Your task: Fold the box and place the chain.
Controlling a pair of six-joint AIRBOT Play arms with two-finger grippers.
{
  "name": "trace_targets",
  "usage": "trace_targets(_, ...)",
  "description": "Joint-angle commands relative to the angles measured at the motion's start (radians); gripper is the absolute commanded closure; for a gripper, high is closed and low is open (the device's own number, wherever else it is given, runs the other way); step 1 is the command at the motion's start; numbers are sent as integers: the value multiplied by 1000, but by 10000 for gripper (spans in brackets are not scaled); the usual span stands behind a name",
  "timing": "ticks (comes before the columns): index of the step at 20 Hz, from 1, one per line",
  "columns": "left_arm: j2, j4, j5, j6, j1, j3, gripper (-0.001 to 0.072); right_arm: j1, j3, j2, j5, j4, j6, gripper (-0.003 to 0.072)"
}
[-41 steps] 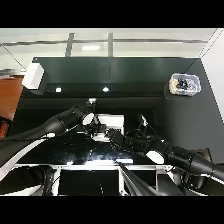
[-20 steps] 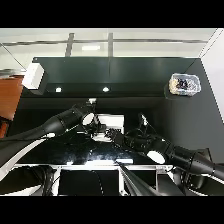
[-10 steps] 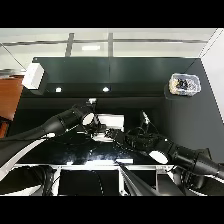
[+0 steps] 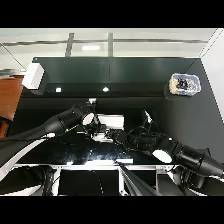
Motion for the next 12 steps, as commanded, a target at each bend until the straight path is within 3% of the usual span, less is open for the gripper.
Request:
trace_targets(1,0,0,3,0,0,0,675,13,-1,1,47,6,-18,247)
trace_targets(6,0,1,2,0,0,0,676,11,8,2,-37,19,-29,275)
trace_targets(12,0,0,-1,0,0,0,675,-8,38,9,-37,17,-73,274)
